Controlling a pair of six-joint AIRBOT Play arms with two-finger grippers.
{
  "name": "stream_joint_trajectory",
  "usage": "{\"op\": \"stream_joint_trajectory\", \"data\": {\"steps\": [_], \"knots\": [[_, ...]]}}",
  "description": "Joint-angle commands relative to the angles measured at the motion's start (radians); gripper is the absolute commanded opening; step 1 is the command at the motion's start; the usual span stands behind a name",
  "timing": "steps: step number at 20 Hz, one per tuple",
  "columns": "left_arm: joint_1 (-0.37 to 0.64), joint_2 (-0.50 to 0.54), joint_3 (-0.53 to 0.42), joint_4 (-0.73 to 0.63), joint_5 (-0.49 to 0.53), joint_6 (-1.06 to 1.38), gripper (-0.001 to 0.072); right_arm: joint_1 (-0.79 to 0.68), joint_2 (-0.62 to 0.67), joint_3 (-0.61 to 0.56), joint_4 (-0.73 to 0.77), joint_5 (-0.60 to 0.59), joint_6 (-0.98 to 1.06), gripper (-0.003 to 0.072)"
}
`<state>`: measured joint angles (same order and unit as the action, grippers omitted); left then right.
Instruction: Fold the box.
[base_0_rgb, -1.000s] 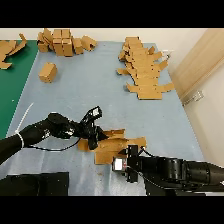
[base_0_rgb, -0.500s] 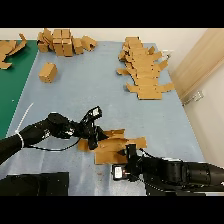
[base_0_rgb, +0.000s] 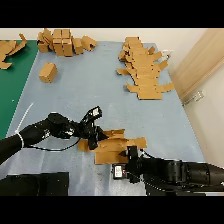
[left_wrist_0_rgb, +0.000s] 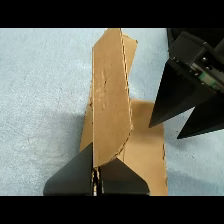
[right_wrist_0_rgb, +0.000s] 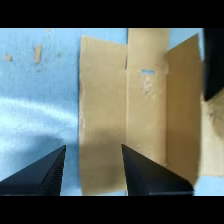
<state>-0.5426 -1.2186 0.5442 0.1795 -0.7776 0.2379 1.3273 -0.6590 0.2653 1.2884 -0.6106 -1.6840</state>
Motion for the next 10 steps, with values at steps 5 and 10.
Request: {"op": "stream_joint_trajectory", "data": {"steps": [5, 10], "knots": [[0.000, 0.001, 0.001, 0.000, 0.000, 0.000, 0.0014, 0.000, -0.009, -0.001, -0.048, -0.039, 0.000, 0.0543], [0.000, 0.001, 0.001, 0.000, 0.000, 0.000, 0.0014, 0.000, -0.055, -0.001, -0.075, -0.049, 0.021, 0.0543]]}}
